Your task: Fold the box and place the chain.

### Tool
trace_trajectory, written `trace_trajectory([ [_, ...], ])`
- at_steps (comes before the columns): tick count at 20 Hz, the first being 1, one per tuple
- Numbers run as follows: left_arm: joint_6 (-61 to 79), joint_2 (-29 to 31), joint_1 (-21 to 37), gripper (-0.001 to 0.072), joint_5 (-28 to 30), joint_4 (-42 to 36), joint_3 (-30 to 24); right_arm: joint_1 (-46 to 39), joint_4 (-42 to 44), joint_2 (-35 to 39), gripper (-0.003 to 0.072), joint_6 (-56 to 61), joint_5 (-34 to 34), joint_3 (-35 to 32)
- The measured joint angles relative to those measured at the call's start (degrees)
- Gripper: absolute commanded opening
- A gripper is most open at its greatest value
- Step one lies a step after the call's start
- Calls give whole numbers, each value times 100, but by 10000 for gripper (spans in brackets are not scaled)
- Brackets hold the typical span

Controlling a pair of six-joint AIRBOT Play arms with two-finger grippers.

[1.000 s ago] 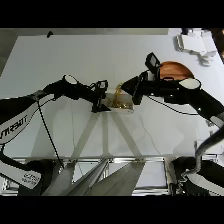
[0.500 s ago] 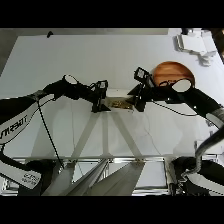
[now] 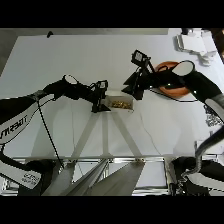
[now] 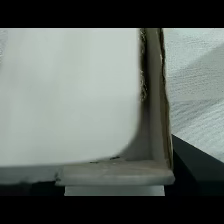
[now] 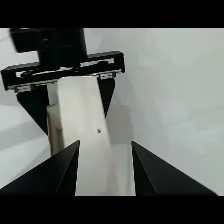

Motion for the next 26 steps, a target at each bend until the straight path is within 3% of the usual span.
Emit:
trace_trajectory([
  [5, 0, 0, 2, 257, 0, -2, 0, 0, -9, -892, 361, 240, 680, 341],
  [10, 0, 0, 0, 257, 0, -2, 0, 2, -68, -1165, 359, 122, 986, 409],
  [17, 0, 0, 0, 257, 0, -2, 0, 4, -826, -721, 296, -31, 518, 356],
  [26, 4, 0, 0, 257, 2, 0, 2, 223, -1084, -260, 304, -304, -448, -767],
])
